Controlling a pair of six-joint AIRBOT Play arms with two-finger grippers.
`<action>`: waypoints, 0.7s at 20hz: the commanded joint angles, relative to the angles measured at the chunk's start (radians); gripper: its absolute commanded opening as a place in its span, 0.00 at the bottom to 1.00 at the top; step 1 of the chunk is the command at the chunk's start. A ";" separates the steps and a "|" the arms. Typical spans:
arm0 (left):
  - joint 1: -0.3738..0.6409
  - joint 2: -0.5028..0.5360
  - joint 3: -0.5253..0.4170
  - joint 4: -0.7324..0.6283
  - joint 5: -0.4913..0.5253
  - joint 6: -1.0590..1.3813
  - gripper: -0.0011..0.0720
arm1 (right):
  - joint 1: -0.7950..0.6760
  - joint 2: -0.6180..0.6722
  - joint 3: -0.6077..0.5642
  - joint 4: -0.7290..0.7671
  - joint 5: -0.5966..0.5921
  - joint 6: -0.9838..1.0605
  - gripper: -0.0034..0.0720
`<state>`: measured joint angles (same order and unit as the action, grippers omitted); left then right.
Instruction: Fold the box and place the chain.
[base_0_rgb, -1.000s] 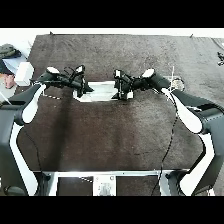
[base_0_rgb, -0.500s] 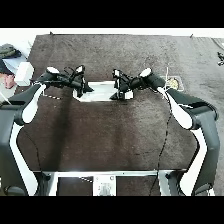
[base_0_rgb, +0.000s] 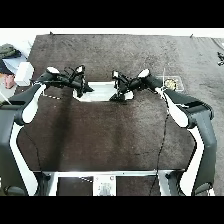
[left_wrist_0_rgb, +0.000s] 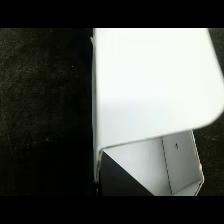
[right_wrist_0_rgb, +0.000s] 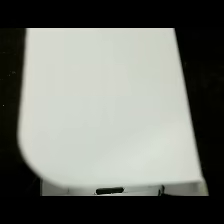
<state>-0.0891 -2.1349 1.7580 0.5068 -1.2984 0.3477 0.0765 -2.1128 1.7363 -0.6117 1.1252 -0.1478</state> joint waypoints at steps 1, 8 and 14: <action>0.000 -0.001 0.001 0.001 0.001 0.000 0.03 | -0.001 -0.010 0.002 -0.005 0.004 -0.006 0.81; 0.000 -0.001 0.001 0.000 0.001 0.000 0.03 | -0.001 -0.020 0.002 0.014 0.005 -0.001 0.81; 0.000 -0.001 0.001 0.000 0.000 0.000 0.03 | -0.001 -0.026 0.002 0.022 0.021 -0.013 0.74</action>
<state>-0.0891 -2.1349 1.7580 0.5068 -1.2980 0.3477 0.0746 -2.1361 1.7378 -0.5945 1.1374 -0.1501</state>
